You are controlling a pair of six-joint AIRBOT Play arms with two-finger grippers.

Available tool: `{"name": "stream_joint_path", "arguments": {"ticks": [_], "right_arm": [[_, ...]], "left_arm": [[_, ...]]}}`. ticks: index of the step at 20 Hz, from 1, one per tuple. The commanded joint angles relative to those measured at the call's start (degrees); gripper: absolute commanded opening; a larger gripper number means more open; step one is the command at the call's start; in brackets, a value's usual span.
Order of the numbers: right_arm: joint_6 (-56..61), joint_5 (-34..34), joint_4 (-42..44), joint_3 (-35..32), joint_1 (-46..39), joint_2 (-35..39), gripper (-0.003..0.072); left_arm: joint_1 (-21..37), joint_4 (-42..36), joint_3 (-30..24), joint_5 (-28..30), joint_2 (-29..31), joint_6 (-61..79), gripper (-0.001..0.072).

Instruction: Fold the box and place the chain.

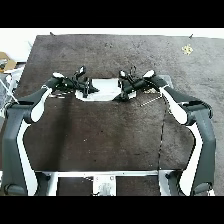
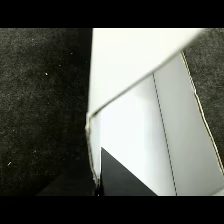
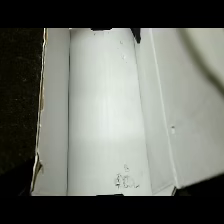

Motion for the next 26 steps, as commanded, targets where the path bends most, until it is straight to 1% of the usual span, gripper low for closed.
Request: {"name": "stream_joint_path", "arguments": {"ticks": [1, 2, 3, 4, 10, 11, 12, 14, 15, 18, 26], "right_arm": [[-0.02, 0.07, -0.04, 0.07, 0.04, -0.15, 0.0620], [-0.26, 0.04, -0.07, 0.07, 0.04, -0.15, 0.0620], [-0.61, 0.07, -0.22, 0.07, 0.04, -0.15, 0.0575], [-0.68, 0.02, -0.22, 0.07, 0.04, -0.15, 0.0563], [-0.85, -0.04, -1.73, 0.07, 0.04, -0.15, 0.0563], [-0.85, -0.09, -1.70, 0.07, 0.04, -0.15, 0.0550], [-0.85, -0.15, -1.73, 0.07, 0.04, -0.15, 0.0503], [-0.83, -0.37, -1.73, 0.07, 0.04, -0.17, 0.0490], [-0.70, -0.48, -1.70, 0.07, 0.04, -0.28, 0.0436], [-0.59, -1.53, -1.66, 0.07, 0.04, -0.46, 0.0436], [-0.61, -1.57, -1.51, 0.07, 0.04, -0.44, 0.0437]], "left_arm": [[0.00, 0.00, 0.00, 0.04, -0.02, 0.00, 0.0012], [0.00, 0.00, 0.02, 0.04, -0.02, 0.00, 0.0012], [0.00, 0.00, 0.00, 0.04, -0.04, 0.00, 0.0012], [0.00, 0.00, 0.00, 0.04, -0.02, 0.00, 0.0012], [0.00, 0.00, 0.00, 0.04, -0.02, 0.00, 0.0012], [0.00, 0.00, 0.00, 0.04, -0.02, 0.00, 0.0012], [0.00, 0.00, 0.00, 0.04, -0.02, 0.00, 0.0012], [0.00, 0.00, 0.00, 0.04, -0.02, 0.00, 0.0012], [0.00, 0.00, 0.00, 0.04, -0.02, 0.00, 0.0012], [0.00, 0.00, 0.00, 0.04, -0.02, 0.00, 0.0012], [0.00, 0.00, 0.00, 0.04, -0.02, 0.00, 0.0012]]}}
